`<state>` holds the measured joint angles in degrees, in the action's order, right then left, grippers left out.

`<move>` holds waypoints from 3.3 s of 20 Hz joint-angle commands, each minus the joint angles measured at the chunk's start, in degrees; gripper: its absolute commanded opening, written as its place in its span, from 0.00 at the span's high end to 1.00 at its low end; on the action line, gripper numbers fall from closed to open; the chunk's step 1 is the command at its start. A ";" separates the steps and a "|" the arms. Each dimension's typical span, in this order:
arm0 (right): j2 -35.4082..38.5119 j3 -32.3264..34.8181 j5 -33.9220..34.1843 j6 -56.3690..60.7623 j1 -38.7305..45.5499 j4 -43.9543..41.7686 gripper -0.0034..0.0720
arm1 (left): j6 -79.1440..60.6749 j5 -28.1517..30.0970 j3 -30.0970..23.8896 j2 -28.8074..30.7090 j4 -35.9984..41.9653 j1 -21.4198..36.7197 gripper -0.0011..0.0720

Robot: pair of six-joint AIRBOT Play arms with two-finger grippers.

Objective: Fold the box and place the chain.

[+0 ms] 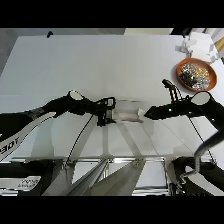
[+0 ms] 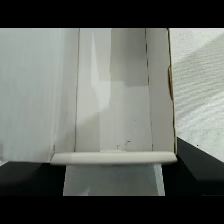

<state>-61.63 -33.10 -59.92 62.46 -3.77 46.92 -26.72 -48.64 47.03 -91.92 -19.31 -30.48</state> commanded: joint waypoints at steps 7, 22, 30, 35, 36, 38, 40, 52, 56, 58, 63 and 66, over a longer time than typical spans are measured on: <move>-1.16 -0.13 8.96 10.71 -8.90 7.17 0.41 | 0.00 0.00 0.02 -0.02 0.00 0.02 0.97; -5.53 -8.41 8.04 42.64 -22.47 26.88 0.42 | 0.00 0.00 0.02 -0.02 0.00 0.02 0.97; -8.17 -11.30 7.67 55.67 -26.16 31.89 0.43 | 0.00 0.00 0.02 -0.02 0.02 0.02 0.97; -10.47 -11.30 7.08 58.82 -26.93 33.51 0.44 | 0.00 0.00 0.02 -0.02 0.02 0.02 0.97; -11.19 -11.30 7.30 58.99 -27.39 33.53 0.45 | 0.00 0.00 0.02 -0.02 0.00 0.02 0.97; -12.26 -11.30 7.74 59.36 -28.13 33.77 0.47 | 0.00 0.00 0.02 -0.02 0.00 0.02 0.97; -12.35 -11.30 8.87 61.00 -28.57 34.32 0.57 | 0.00 0.00 0.02 -0.02 0.00 0.02 0.97; -12.35 -11.30 9.97 61.77 -28.79 37.09 0.79 | 0.00 0.00 0.02 -0.02 0.00 0.02 0.97; -12.35 -11.30 11.69 61.77 -28.79 37.11 0.65 | 0.00 0.00 0.02 -0.02 0.00 0.02 0.97; -12.37 -11.30 12.07 61.77 -28.79 37.33 0.66 | 0.00 0.00 0.02 -0.02 0.02 0.02 0.97; -13.60 -11.28 11.08 62.12 -29.64 38.34 0.75 | 0.00 0.00 0.02 -0.02 0.00 0.02 0.97; -13.99 -11.28 11.06 62.42 -30.71 38.80 0.88 | 0.00 0.00 0.02 -0.02 0.00 0.02 0.97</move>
<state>-75.13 -44.40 -48.90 124.73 -33.67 85.47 -26.72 -48.69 47.05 -91.92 -19.27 -30.46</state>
